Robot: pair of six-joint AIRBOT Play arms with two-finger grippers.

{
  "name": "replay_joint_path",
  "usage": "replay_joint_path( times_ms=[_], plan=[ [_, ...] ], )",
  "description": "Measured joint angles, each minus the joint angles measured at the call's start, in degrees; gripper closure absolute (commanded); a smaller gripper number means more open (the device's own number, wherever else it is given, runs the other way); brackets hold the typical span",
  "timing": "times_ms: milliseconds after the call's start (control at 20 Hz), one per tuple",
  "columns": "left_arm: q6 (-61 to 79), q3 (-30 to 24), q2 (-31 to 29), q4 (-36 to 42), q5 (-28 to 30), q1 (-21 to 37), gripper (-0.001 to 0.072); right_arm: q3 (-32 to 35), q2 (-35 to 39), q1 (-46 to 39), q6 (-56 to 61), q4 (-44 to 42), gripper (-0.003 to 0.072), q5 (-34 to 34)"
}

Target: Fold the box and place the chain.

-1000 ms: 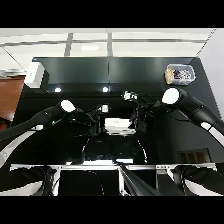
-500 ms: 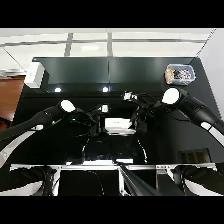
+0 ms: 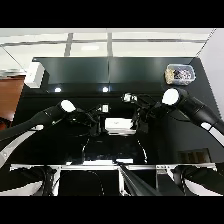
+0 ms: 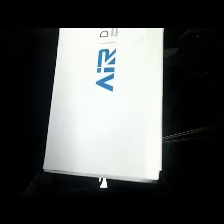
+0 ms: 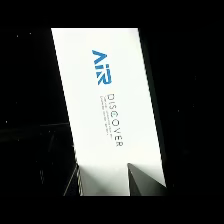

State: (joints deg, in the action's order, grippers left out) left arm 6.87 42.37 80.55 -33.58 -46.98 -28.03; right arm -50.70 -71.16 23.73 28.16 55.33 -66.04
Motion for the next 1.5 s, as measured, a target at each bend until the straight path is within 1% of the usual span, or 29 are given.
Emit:
replay_joint_path(
  times_ms=[200, 300, 350, 400, 450, 500, 550, 650, 750, 850, 950, 1050, 1150, 1500],
  plan=[
    [0.0, 0.0, 0.0, 0.0, -0.1, 0.0, 0.0331, 0.0, 1.5, -0.1, 1.1, 1.4, 0.0298, -3.4],
    [-0.2, 0.0, 0.0, 0.0, -0.1, 0.0, 0.0331, 0.0, 3.0, -0.5, 4.0, 1.3, 0.0300, -4.4],
    [-0.2, 0.0, 0.0, 0.0, -0.1, 0.0, 0.0331, -0.1, 3.9, -1.2, 6.8, 0.3, 0.0419, -4.6],
    [-0.2, 0.0, 0.0, 0.0, -0.1, 0.0, 0.0331, 0.1, 4.4, -2.0, 9.9, -0.6, 0.0583, -4.9],
    [-0.2, 0.0, 0.0, 0.0, 0.0, 0.0, 0.0331, 0.6, 4.9, -2.9, 13.0, -2.5, 0.0637, -5.7],
    [-0.2, 0.0, 0.0, 0.0, 0.0, 0.0, 0.0331, 1.6, 5.2, -3.9, 15.7, -5.2, 0.0637, -6.8],
    [-0.1, 0.0, 0.0, 0.0, 0.0, 0.0, 0.0331, 3.1, 5.4, -4.5, 17.2, -8.8, 0.0680, -7.4],
    [-0.1, 0.0, 0.0, 0.0, 0.0, 0.0, 0.0331, 7.3, 5.7, -5.4, 19.3, -17.5, 0.0682, -6.2],
    [0.0, 0.0, 0.0, 0.0, 0.0, 0.0, 0.0331, 11.3, 5.7, -5.8, 20.1, -27.1, 0.0681, -1.8],
    [0.0, 0.0, 0.0, 0.0, 0.0, 0.0, 0.0330, 13.9, 5.0, -6.0, 20.5, -34.3, 0.0681, 2.1],
    [0.1, 0.0, 0.0, 0.0, 0.0, 0.0, 0.0331, 15.3, 4.1, -6.0, 20.8, -38.8, 0.0681, 4.6],
    [0.1, 0.0, 0.0, 0.0, 0.0, 0.0, 0.0331, 16.0, 3.1, -6.1, 21.3, -41.1, 0.0681, 6.2],
    [0.2, 0.0, 0.0, 0.0, 0.0, 0.0, 0.0331, 16.4, 1.9, -6.1, 21.8, -41.3, 0.0681, 7.3],
    [0.3, 0.0, 0.0, -0.2, 0.2, 0.0, 0.0330, 16.7, -1.5, -6.1, 24.5, -38.4, 0.0681, 9.2]
  ],
)
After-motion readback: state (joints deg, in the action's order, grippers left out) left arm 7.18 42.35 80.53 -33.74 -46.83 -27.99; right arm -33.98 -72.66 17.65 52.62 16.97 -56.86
